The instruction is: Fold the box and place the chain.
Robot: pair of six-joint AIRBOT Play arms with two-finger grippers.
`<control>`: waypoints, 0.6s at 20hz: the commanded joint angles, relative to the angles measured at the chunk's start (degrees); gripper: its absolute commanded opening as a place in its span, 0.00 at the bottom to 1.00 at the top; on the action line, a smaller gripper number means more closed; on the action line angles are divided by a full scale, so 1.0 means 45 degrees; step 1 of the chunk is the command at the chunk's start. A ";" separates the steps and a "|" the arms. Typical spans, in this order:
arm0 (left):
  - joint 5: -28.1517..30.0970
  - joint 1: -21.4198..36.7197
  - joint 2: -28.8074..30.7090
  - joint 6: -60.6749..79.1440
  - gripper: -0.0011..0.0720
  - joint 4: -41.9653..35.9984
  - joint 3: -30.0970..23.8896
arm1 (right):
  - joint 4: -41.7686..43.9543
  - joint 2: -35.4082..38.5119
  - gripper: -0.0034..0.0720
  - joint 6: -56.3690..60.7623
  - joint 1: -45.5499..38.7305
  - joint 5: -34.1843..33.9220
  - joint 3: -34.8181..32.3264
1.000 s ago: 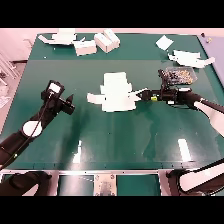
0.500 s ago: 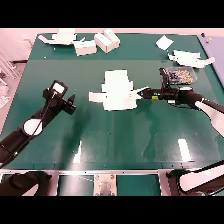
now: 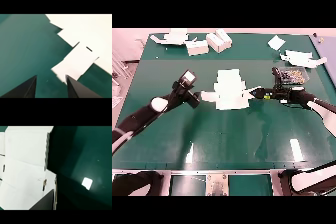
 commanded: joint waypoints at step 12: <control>-0.3852 0.1933 -0.3483 0.8349 0.59 -1.1973 0.2642 | -0.0005 0.0005 0.05 0.0389 -0.0005 -0.0568 -0.0078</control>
